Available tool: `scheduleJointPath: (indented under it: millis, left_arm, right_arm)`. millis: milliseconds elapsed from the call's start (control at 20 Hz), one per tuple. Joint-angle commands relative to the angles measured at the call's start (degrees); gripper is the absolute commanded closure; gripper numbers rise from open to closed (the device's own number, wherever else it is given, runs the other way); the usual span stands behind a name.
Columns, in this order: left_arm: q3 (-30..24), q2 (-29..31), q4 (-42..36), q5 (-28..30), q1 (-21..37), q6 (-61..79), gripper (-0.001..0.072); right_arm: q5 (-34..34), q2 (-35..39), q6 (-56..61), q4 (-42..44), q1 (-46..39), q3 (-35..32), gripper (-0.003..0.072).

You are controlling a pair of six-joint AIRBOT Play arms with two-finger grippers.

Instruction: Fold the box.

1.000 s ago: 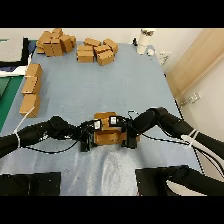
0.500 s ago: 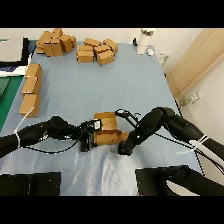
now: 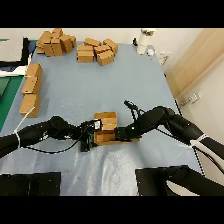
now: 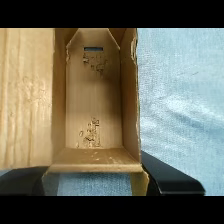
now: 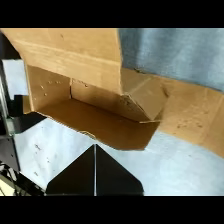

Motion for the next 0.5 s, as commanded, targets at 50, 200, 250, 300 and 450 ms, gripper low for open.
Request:
scheduleJointPath:
  millis: [50, 200, 250, 300, 450]
  left_arm:
    - [0.04, 0.00, 0.02, 0.00, -0.02, 0.00, 0.0240]
    - [0.04, 0.00, 0.00, 0.00, -0.02, 0.00, 0.0240]
    - [0.04, 0.00, 0.00, 0.00, -0.02, 0.00, 0.0240]
    - [0.04, 0.00, 0.02, 0.00, -0.02, 0.00, 0.0240]
    - [0.04, 0.00, 0.00, 0.00, -0.02, 0.00, 0.0240]
  right_arm:
    - [7.32, -0.83, 1.05, 0.90, -0.15, 4.98, 0.0683]
    - [8.17, -7.21, -4.13, 0.52, -0.31, 11.37, 0.0684]
    - [8.02, -10.14, -4.96, 0.52, -0.31, 13.25, 0.0684]
    - [7.87, -12.72, -5.60, 0.50, -0.28, 14.71, 0.0685]
    - [7.02, -18.91, -6.95, 0.44, -0.13, 16.44, 0.0684]
